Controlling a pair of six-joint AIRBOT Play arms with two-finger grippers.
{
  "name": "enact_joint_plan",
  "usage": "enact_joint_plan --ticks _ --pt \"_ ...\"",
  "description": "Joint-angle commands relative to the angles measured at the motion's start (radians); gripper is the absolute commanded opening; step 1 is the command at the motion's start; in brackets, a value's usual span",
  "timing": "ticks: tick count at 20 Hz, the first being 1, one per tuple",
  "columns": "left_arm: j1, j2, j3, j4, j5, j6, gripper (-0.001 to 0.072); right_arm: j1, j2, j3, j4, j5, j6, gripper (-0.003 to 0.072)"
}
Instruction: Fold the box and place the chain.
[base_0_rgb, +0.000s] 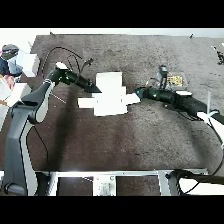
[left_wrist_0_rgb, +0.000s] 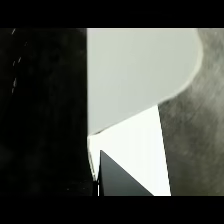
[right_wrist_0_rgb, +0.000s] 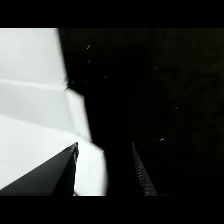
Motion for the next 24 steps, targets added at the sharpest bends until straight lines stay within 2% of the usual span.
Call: enact_joint_plan --ticks 1,4,10,15,21,24 --pt "0.001 0.014 0.004 -0.001 0.024 0.267 0.0011 -0.09 0.053 0.0 0.001 0.014 0.016 0.0389" --pt "0.001 0.018 0.004 0.0 0.092 0.352 0.0011 -0.126 0.053 0.0 -0.029 0.054 0.015 0.0389" --pt "-0.015 0.018 -0.021 0.01 0.173 0.471 0.0011 -0.078 0.053 0.0 -0.117 0.049 0.008 0.0389" --pt "-0.025 0.015 -0.055 0.037 0.198 0.503 0.0012 -0.029 0.052 0.0 -0.184 -0.008 0.0 0.0389" --pt "-0.026 0.011 -0.059 0.074 0.225 0.502 0.0012 -0.029 0.052 0.0 -0.183 -0.006 -0.102 0.0389" --pt "-0.026 0.011 -0.059 0.074 0.221 0.492 0.0013 -0.029 0.052 0.0 -0.183 0.037 -0.188 0.0391"
